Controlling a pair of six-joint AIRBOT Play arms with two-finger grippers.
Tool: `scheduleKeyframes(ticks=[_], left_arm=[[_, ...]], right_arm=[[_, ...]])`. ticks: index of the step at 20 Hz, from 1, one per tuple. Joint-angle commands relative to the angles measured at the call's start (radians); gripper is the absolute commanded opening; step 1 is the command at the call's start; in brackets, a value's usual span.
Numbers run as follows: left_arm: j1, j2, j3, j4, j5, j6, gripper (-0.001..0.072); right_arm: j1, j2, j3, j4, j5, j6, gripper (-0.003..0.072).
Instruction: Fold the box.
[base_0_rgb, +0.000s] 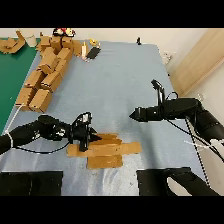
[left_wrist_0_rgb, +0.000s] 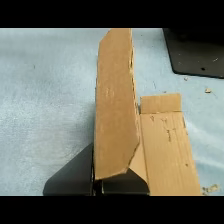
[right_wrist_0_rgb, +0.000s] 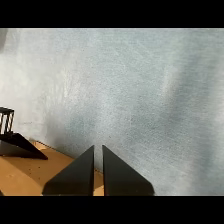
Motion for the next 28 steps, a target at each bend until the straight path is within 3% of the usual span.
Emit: scheduleKeyframes(ticks=[1,11,12,13,19,23,28], left_arm=[[0.000,0.000,0.001,0.005,-0.037,-0.073,0.0013],[0.000,0.000,0.001,0.048,-0.035,-0.085,0.0013],[0.000,0.000,0.001,0.048,-0.034,-0.085,0.0013],[0.000,0.000,0.001,0.047,-0.035,-0.085,0.0013],[0.000,0.000,0.001,0.048,-0.044,-0.085,0.0013],[0.000,0.000,0.001,0.047,-0.044,-0.085,0.0014],[0.000,0.000,0.001,0.047,-0.044,-0.085,0.0013]], right_arm=[[0.000,-0.001,0.001,0.000,-0.002,-0.010,0.0083],[0.000,-0.001,0.001,0.000,-0.008,-0.010,0.0082],[0.000,-0.001,0.001,0.000,-0.017,-0.010,0.0073],[0.000,-0.001,0.001,0.000,-0.029,-0.009,0.0004],[0.013,0.003,0.001,-0.056,-0.144,0.035,0.0004],[0.219,0.047,-0.006,-0.300,-0.209,0.174,0.0004],[0.537,0.198,-0.101,-0.394,-0.203,0.345,0.0003]])
